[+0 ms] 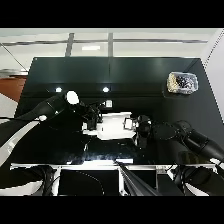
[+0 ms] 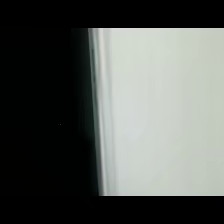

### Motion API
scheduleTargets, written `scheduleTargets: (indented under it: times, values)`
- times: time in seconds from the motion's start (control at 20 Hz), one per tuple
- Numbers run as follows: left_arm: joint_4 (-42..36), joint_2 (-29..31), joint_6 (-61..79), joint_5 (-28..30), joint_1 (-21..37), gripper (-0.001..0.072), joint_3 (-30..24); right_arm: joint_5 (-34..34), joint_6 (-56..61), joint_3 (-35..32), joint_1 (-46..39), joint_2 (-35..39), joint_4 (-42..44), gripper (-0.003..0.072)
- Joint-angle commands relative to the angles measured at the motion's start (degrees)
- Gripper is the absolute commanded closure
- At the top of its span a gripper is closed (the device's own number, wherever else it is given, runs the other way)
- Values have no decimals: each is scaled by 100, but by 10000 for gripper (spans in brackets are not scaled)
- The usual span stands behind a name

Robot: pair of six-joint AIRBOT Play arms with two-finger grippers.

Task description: Fold the box and place the chain.

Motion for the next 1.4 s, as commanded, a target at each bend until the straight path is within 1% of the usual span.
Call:
scheduleTargets:
  times: [0.0,0.2,0.4,0.55,0.85,0.95,1.05,1.25,1.35]
  values:
    - [0,-2,0,-11,-2,681,7,17,136,216,-162,15,-55,-10]
    - [50,-2,2,-4,-140,683,7,-208,131,382,-538,15,-92,-10]
    - [527,-2,-31,9,-446,682,7,-219,-175,404,-597,11,-33,-10]
    - [651,-2,-321,55,-426,682,7,-203,-402,404,-627,-13,-33,-10]
    - [647,-2,-321,74,-417,683,7,-44,-542,404,-656,-46,267,-10]
    - [645,-2,-321,114,-417,682,9,-201,-719,404,-654,-46,527,-10]
    - [645,17,-321,109,-420,683,11,-317,-717,404,-656,-46,542,-10]
    - [789,293,-319,118,-457,683,11,-833,-590,404,-656,-44,601,-10]
    - [949,330,-321,85,-455,683,9,-763,-568,404,-656,-44,584,-10]
